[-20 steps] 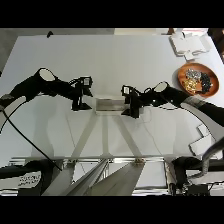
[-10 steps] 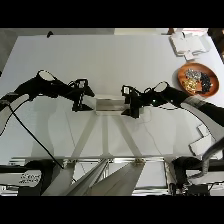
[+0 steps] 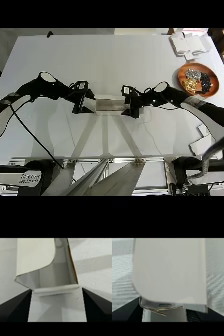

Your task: Fold the box and place the chain.

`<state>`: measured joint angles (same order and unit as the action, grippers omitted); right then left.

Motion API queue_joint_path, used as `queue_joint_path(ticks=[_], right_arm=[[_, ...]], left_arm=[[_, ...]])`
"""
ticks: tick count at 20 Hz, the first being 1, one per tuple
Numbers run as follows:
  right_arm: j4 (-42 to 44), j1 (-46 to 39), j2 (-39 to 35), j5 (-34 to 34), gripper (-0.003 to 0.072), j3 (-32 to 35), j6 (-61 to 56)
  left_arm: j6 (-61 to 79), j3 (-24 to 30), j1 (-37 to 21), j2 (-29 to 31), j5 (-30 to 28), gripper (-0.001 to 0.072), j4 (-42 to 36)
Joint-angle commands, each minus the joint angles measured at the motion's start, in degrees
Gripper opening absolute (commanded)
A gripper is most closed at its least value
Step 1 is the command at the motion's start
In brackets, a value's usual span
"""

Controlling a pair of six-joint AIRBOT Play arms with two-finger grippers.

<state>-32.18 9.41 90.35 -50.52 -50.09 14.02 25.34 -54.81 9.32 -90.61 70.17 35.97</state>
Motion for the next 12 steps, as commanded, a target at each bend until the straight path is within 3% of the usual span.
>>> queue_joint_path(ticks=[1,4,12], right_arm=[[0.02,-0.02,0.02,-0.02,0.0404,-0.02,-0.02],[0.02,-0.02,0.02,0.0,0.0404,-0.02,-0.02],[0.02,-0.02,0.02,0.0,0.0404,-0.02,-0.02]], left_arm=[[-1.36,1.92,0.37,-0.02,-0.85,0.0708,-1.88],[-1.36,2.91,1.01,-0.04,-2.49,0.0708,-5.68],[-3.19,2.91,4.37,-1.46,-8.59,0.0707,-4.92]])
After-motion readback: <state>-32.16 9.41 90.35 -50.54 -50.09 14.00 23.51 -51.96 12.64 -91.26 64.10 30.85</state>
